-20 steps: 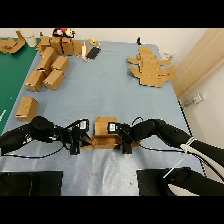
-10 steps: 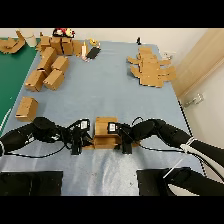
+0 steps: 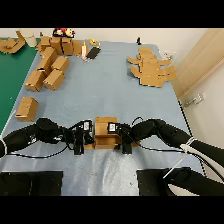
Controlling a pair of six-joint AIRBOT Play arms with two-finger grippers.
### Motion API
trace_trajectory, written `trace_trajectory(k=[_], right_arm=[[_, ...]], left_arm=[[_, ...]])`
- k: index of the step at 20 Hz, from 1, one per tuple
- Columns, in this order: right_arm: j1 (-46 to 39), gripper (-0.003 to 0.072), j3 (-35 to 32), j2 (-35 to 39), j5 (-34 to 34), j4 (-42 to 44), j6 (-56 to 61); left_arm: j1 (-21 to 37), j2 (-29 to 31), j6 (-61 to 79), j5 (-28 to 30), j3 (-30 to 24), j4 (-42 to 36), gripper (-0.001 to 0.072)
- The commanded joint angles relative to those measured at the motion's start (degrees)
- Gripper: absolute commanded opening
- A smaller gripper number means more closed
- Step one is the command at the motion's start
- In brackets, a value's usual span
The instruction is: Fold the box.
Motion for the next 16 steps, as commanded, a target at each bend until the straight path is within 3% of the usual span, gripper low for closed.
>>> trace_trajectory(k=[1,9,10,11,12,16], right_arm=[[-0.02,0.0415,0.00,-0.04,0.02,0.04,0.07],[-0.02,0.0415,0.00,-0.04,0.02,0.04,0.07],[-0.02,0.0415,0.00,-0.04,0.02,0.04,0.07],[-0.02,0.0416,0.00,-0.04,0.02,0.04,0.07],[-0.02,0.0415,0.00,-0.04,0.02,0.04,0.07],[-0.02,0.0416,0.00,-0.04,0.02,0.04,0.07]], left_arm=[[-0.11,-0.04,1.25,0.31,0.02,-1.92,0.0012],[-0.48,-0.04,1.49,0.46,0.02,-3.69,0.0013],[-0.98,-0.11,1.70,0.44,0.02,-3.85,0.0058],[-1.49,-0.35,2.38,0.46,0.02,-4.28,0.0375],[-1.84,-0.46,2.69,0.55,0.04,-4.28,0.0482],[-1.90,-0.46,2.69,0.57,0.07,-4.26,0.0468]])
